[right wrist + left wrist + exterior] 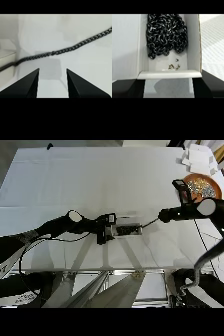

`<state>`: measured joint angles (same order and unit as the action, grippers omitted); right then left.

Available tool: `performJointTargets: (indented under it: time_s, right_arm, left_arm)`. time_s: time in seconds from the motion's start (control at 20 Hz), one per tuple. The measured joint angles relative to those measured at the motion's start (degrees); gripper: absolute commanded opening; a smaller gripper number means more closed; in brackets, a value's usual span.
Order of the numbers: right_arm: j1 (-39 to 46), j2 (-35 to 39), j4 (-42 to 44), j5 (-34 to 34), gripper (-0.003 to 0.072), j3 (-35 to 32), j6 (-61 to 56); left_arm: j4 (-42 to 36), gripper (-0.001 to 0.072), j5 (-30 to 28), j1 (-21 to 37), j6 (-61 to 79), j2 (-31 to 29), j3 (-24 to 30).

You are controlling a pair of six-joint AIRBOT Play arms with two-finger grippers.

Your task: Fold the box and place the chain.

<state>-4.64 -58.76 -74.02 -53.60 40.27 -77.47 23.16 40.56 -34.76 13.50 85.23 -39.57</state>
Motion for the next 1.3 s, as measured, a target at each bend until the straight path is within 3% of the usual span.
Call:
performJointTargets:
  time_s: [0.25,0.35,0.5,0.75,0.85,1.3]
  right_arm:
    - [0.5,-5.6,-5.4,5.4,0.0384,0.1,-2.9]
    - [0.6,-6.8,-7.3,6.1,0.0325,0.1,-3.9]
    - [0.5,-8.7,-8.7,7.2,0.0324,0.1,-5.4]
    - [-0.2,-10.8,-9.4,9.4,0.0322,0.1,-6.7]
    - [-0.3,-11.8,-9.7,10.0,0.0278,0.1,-7.2]
    - [-0.3,-14.8,-9.8,12.1,0.0222,0.1,-7.8]
  left_arm:
    - [0.0,0.0272,0.0,0.0,0.0,0.0,0.0]
    - [0.0,0.0272,0.0,0.0,0.0,0.0,0.0]
    - [0.0,0.0272,0.0,0.0,0.0,0.0,0.0]
    - [0.0,0.0272,0.0,0.0,0.0,0.0,0.0]
    - [0.0,0.0272,0.0,0.0,0.0,0.0,0.0]
    - [0.0,0.0272,0.0,0.0,0.0,0.0,0.0]
